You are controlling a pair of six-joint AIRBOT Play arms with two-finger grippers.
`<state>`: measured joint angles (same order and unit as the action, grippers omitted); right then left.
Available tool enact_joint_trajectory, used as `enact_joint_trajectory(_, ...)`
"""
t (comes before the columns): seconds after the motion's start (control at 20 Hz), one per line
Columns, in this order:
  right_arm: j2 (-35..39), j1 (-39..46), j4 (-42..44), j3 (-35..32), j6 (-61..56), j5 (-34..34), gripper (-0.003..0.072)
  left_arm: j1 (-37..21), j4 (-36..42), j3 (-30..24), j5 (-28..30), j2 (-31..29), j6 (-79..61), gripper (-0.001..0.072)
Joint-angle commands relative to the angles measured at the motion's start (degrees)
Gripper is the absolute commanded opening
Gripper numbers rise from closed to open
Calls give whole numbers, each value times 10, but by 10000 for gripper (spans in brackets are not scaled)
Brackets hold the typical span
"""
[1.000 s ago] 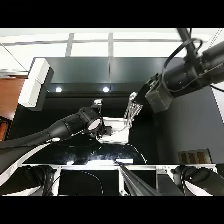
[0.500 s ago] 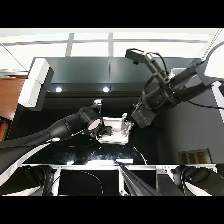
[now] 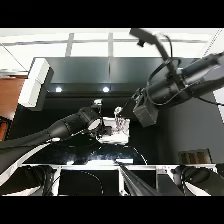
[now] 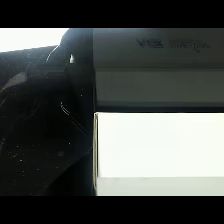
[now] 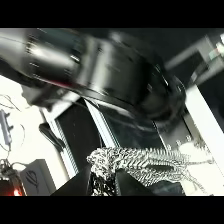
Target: Fold the box and place the chain.
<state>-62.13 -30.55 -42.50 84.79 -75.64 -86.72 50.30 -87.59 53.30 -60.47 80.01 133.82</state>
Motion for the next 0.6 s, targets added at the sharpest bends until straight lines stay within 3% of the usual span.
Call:
enact_joint_trajectory(0.0, 7, -9, 3, 19, -4, -3, 43, 0, 0, 0, 0, 0, 0, 29)
enact_joint_trajectory(0.25, 5, -32, -51, -6, -4, 18, 44, 0, 0, 0, 1, 0, 0, 29)
enact_joint_trajectory(0.35, 4, -32, -61, -62, -5, 35, 44, 0, 0, 0, 2, 0, 0, 29)
enact_joint_trajectory(0.55, 4, -31, -92, -192, -7, 134, 44, 0, 0, 0, 3, 0, 0, 29)
